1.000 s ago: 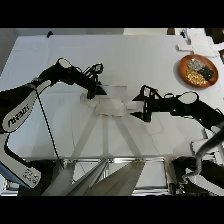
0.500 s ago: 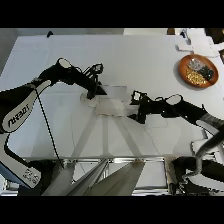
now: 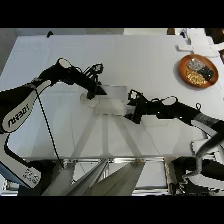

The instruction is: Fold the box and place the chain.

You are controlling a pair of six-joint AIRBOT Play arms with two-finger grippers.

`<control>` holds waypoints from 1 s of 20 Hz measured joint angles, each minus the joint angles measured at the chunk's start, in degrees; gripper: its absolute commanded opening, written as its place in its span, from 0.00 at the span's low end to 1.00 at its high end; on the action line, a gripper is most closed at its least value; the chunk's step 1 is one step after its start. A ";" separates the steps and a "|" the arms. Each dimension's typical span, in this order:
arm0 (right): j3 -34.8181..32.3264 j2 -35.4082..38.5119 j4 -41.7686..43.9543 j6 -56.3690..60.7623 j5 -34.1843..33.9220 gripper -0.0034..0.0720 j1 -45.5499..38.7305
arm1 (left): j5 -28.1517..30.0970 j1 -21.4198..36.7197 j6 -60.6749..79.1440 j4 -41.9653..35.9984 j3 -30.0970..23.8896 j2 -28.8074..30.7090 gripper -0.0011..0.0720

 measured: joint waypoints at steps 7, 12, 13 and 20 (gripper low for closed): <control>0.17 0.87 3.02 6.49 -3.72 0.95 0.15 | 0.02 0.00 0.00 0.00 0.00 0.00 0.03; 0.39 1.51 1.14 14.29 -6.08 0.95 0.15 | 0.02 0.00 0.00 0.00 0.00 0.00 0.03; 0.61 1.57 -0.28 16.04 -6.14 0.95 0.15 | 0.04 0.00 0.00 0.00 0.00 0.00 0.03; 5.38 1.62 -9.68 23.78 -3.30 0.95 -0.24 | 0.04 0.00 0.00 0.00 0.00 0.00 0.03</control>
